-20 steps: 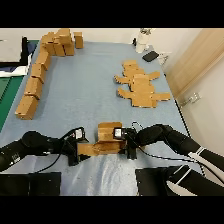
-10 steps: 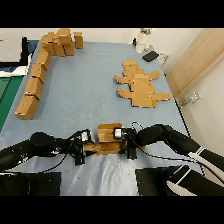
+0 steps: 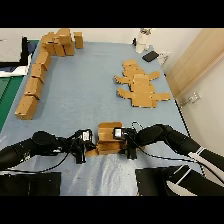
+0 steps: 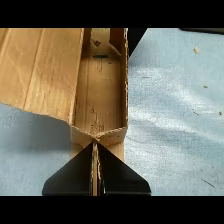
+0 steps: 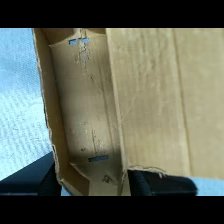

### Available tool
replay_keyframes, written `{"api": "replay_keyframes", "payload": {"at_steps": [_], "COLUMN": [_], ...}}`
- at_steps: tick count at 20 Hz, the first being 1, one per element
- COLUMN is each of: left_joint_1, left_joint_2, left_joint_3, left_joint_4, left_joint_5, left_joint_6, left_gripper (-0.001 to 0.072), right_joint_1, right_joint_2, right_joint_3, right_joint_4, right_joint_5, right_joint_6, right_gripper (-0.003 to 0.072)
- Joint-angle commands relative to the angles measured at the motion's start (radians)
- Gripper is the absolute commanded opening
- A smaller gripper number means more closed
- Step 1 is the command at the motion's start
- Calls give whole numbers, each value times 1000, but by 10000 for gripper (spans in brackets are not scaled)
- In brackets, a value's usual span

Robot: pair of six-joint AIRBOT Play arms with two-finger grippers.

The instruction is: Fold the box.

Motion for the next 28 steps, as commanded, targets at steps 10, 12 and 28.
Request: {"api": "replay_keyframes", "payload": {"at_steps": [10, 12, 28], "left_joint_1": [-37, -37, -37], "left_joint_2": [-57, -62, -77], "left_joint_3": [36, 39, 46], "left_joint_4": [-13, -32, -116], "left_joint_5": [-17, -13, -14], "left_joint_6": [12, 25, 142], "left_gripper": [50, 50, 491], "right_joint_1": [0, 0, 0], "right_joint_2": [0, 0, 0], "right_joint_3": [1, 1, 1], "right_joint_4": [0, 0, 0], "right_joint_5": [0, 0, 0], "right_joint_6": [0, 0, 0], "right_gripper": [470, 470, 470]}}
